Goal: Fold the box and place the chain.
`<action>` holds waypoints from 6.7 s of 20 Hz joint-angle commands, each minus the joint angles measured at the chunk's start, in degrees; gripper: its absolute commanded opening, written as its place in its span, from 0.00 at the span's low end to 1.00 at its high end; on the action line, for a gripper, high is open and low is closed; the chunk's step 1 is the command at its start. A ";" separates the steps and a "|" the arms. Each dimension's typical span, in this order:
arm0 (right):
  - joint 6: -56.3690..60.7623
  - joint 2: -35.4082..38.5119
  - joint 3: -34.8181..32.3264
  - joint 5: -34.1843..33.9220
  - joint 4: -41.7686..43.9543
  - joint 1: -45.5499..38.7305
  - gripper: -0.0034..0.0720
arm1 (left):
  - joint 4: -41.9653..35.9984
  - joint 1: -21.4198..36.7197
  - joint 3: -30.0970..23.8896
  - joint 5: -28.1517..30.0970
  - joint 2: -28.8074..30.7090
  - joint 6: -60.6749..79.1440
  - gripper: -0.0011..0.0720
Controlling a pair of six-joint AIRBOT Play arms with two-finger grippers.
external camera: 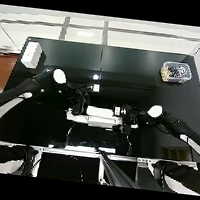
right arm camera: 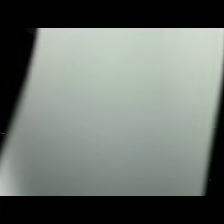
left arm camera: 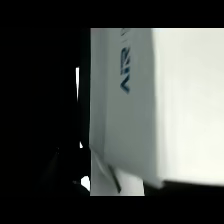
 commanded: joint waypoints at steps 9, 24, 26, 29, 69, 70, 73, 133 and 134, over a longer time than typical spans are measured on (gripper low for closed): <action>0.00 -0.04 -0.04 0.17 -0.04 0.04 0.36 | -10.21 2.60 -9.35 -19.47 7.52 -27.98 0.05; 0.00 -0.04 -0.04 0.15 0.07 0.04 0.36 | -22.60 1.20 -11.74 21.20 3.93 -21.53 0.05; 0.02 -0.04 -0.04 0.15 0.07 0.04 0.36 | -21.66 1.20 -11.74 21.14 2.23 -23.45 0.05; 0.00 -0.04 -0.04 0.15 0.07 0.04 0.36 | -21.70 1.36 -11.72 19.02 2.14 -23.43 0.05; 0.00 -0.04 -0.04 0.15 0.09 0.04 0.36 | -16.94 -8.11 -23.41 25.59 13.70 10.29 0.22; 0.02 -0.04 -0.04 0.15 0.11 0.04 0.36 | -17.11 -8.44 -23.41 25.66 13.35 10.29 0.22; 0.00 -0.04 -0.04 0.15 0.11 0.04 0.36 | -17.94 -8.55 -23.41 25.66 12.63 10.25 0.22; 0.00 -0.04 -0.04 0.15 0.11 0.04 0.36 | -26.23 10.49 -21.03 -1.42 5.66 -45.42 0.89; 0.00 -0.04 -0.04 0.15 0.11 0.04 0.36 | -26.18 9.79 -20.31 -1.49 5.66 -45.46 0.89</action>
